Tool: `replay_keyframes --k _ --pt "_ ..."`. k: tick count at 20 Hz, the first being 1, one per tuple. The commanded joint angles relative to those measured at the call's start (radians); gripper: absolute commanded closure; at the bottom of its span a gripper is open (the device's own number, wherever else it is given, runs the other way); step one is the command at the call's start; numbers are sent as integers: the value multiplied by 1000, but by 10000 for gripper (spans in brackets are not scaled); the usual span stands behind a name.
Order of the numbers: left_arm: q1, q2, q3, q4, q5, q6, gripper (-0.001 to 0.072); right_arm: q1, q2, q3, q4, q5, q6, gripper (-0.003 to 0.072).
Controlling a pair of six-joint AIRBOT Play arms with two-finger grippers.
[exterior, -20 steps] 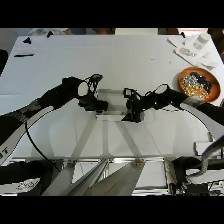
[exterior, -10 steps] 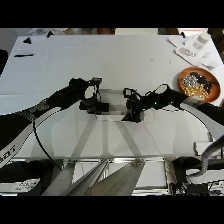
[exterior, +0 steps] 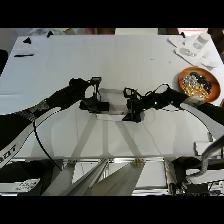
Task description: Fold the box and place the chain.
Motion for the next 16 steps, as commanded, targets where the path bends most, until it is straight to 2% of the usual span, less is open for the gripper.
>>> replay_keyframes --k 1,2,3,4,8,10,13,16 --pt "0 12 1 -11 3 1 669 0 0 0 0 0 -1 340" --pt "0 23 2 -11 6 1 589 0 0 0 0 0 -1 340" --pt "0 37 1 -12 8 0 472 0 0 0 0 0 -1 340" --pt "4 53 1 -13 9 0 406 0 0 0 0 0 -1 340" --pt "31 131 1 -22 -37 2 400 0 0 0 0 0 -1 340" --pt "47 173 1 -19 -72 37 287 0 0 1 0 0 -1 340" --pt "73 264 1 -18 -66 100 286 0 0 0 0 0 -1 340" --pt "78 373 1 -15 -10 225 286 0 0 0 0 0 -1 340"
